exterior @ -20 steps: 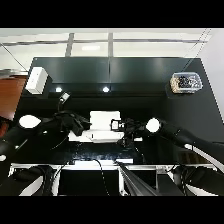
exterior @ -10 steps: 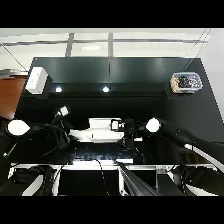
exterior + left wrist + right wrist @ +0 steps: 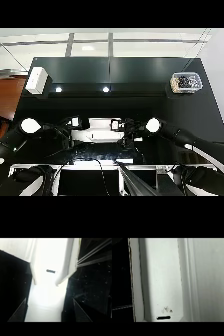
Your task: Fold the box and place the chain.
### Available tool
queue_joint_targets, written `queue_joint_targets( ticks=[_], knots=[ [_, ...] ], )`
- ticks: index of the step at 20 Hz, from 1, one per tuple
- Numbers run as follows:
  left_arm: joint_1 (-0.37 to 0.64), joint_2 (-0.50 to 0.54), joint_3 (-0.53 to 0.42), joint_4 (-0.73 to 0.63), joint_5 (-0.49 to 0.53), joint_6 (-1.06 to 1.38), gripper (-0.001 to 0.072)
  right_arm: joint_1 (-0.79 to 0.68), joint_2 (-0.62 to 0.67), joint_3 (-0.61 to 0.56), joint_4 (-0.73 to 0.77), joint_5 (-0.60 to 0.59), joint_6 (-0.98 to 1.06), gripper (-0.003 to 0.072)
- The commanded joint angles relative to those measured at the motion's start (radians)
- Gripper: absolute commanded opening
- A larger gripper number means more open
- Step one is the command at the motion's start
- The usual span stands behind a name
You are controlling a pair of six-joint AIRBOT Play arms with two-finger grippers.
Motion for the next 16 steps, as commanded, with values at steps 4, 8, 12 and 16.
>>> queue_joint_targets(
  ticks=[4, 8, 12, 16],
  knots=[
    [-0.008, -0.077, 0.0, -0.114, 0.065, 0.176, 0.0696, 0.001, 0.0, 0.0, 0.001, 0.0, 0.001, 0.0464],
    [-0.008, -0.089, 0.0, -0.119, 0.063, 0.205, 0.0677, 0.001, 0.0, 0.0, 0.004, 0.001, 0.001, 0.0464],
    [-0.032, -0.09, 0.0, -0.116, 0.063, 0.237, 0.0676, 0.001, 0.0, 0.0, 0.004, 0.0, 0.0, 0.0464],
    [-0.086, -0.104, 0.0, -0.113, 0.103, 0.254, 0.0657, 0.001, 0.0, 0.0, 0.004, 0.0, 0.001, 0.0464]
  ],
)
